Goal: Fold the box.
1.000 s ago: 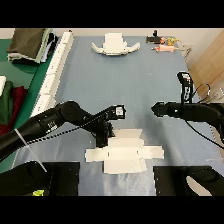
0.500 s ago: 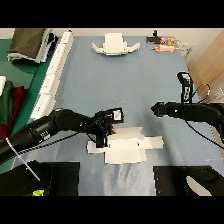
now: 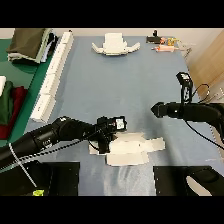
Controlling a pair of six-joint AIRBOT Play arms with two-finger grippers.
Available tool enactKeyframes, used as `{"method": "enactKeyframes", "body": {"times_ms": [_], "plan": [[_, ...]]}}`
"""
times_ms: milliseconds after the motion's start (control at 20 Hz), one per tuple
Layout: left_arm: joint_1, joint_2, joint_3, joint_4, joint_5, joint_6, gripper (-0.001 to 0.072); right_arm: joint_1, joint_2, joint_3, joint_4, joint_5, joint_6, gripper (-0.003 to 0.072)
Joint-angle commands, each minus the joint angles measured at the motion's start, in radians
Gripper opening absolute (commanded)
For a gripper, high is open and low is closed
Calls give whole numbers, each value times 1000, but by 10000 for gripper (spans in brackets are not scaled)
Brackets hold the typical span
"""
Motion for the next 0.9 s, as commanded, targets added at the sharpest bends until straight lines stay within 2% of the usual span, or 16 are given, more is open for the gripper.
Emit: {"method": "enactKeyframes", "body": {"times_ms": [0,200,400,450,550,600,850], "plan": [[-5,-1,-4,33,-64,-38,14,0,1,0,3,-2,0,415],[-5,-1,-4,32,-86,-38,14,0,1,0,3,-12,-1,415],[-5,-1,-4,32,-56,-37,15,0,1,0,3,-15,0,401],[-5,-1,-4,32,-39,-37,15,0,1,0,9,-27,0,358],[-5,-1,-4,32,-23,-37,15,0,1,0,10,-71,0,69],[-5,-1,-4,32,-26,-38,15,0,1,0,9,-97,0,15],[-5,-4,-4,31,-33,-38,15,0,1,0,10,-116,0,15]]}}
